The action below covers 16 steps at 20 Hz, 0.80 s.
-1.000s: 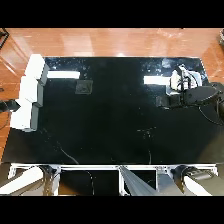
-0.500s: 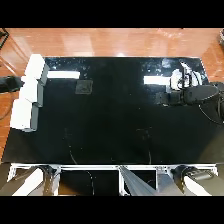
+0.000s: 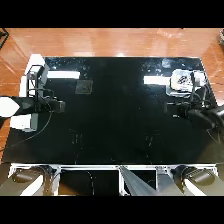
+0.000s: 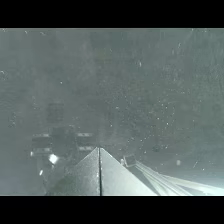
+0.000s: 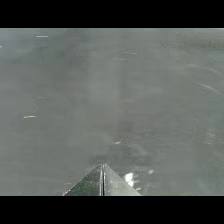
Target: Fold the box and place the chain.
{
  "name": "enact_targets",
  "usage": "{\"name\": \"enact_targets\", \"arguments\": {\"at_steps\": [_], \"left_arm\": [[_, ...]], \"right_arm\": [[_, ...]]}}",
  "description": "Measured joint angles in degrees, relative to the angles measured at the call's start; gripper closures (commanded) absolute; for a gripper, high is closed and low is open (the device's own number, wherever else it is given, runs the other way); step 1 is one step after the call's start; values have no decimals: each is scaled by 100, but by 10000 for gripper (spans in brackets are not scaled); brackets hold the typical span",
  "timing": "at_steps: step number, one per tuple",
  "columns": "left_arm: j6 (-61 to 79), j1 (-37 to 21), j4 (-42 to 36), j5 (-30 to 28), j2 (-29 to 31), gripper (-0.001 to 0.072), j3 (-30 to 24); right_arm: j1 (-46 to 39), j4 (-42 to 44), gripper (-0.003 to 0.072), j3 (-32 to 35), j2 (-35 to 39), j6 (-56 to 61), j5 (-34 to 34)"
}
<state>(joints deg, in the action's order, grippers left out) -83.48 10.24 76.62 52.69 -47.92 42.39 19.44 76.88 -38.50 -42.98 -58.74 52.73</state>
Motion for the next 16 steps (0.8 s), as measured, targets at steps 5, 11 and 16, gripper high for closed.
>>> {"name": "enact_targets", "arguments": {"at_steps": [5, 11, 16], "left_arm": [[-267, 238, 264, -236, 63, 692, -175], [-339, 291, 332, -280, 74, 692, -214], [-352, 293, 348, -291, 72, 691, -216]], "right_arm": [[109, -527, 667, 291, 138, 520, -85], [131, -669, 667, 354, 168, 669, -103], [131, -702, 667, 363, 168, 691, -109]]}}
